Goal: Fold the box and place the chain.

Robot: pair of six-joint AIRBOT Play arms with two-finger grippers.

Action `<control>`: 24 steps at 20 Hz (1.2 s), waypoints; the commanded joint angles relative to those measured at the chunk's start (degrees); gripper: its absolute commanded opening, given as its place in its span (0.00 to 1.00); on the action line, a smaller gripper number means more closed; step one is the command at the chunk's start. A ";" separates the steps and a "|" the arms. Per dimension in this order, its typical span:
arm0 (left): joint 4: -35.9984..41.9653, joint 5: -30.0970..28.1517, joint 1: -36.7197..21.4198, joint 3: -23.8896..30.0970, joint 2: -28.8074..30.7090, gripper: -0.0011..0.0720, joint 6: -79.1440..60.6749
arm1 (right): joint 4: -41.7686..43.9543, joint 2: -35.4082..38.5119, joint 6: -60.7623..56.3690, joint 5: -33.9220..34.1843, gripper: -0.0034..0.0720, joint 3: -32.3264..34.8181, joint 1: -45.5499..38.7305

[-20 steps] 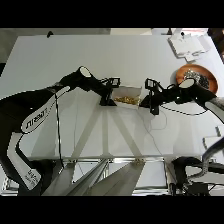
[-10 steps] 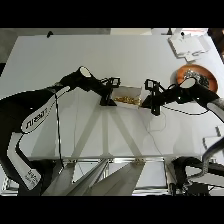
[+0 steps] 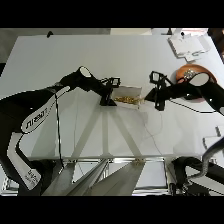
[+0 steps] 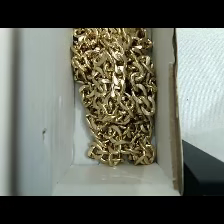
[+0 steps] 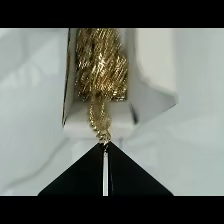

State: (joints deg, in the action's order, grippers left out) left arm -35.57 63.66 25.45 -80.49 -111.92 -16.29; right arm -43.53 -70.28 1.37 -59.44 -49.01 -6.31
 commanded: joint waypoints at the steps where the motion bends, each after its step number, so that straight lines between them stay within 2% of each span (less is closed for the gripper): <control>1: -0.02 0.00 0.00 -0.07 0.02 0.22 -0.02 | 10.88 2.05 -2.49 0.13 0.06 -3.41 1.27; 4: -0.02 -0.02 0.00 -0.04 0.02 0.22 -0.02 | 13.14 1.88 -2.43 2.49 0.06 -4.31 6.12; 9: -0.02 -0.02 0.00 -0.04 0.04 0.22 -0.02 | 5.68 -1.60 -6.34 4.15 0.07 -4.31 10.16; 10: 0.00 0.00 0.00 -0.07 0.02 0.22 -0.02 | 5.07 -2.27 -7.50 4.13 0.23 -4.31 10.14; 11: -0.02 -0.02 0.00 -0.07 0.02 0.22 -0.02 | 4.76 -2.45 -7.52 3.54 0.57 -4.28 9.77; 12: -0.02 0.00 0.00 -0.04 0.02 0.22 -0.02 | 5.35 -2.21 -7.48 2.69 0.61 -4.28 8.92; 13: -0.02 0.00 0.00 -0.04 0.02 0.22 -0.02 | 6.23 -1.62 -7.02 1.55 0.57 -4.28 7.58; 17: -0.02 -0.02 0.00 -0.04 0.04 0.22 0.00 | 6.51 2.86 -6.88 -3.26 0.57 -3.02 -0.48; 21: -0.02 0.00 0.00 -0.04 0.02 0.22 -0.02 | 6.14 2.01 -5.11 -5.38 0.57 1.25 -7.69; 22: 0.00 0.00 0.00 -0.07 0.04 0.22 -0.02 | 6.16 0.94 -2.23 -5.51 0.54 1.81 -8.11; 24: -0.02 0.00 0.00 -0.04 0.02 0.22 -0.02 | 6.21 -1.68 2.97 -5.92 0.40 1.90 -7.39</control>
State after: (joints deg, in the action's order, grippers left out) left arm -35.57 63.66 25.45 -80.49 -111.92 -16.34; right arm -37.30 -69.78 -1.63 -63.90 -48.27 -12.40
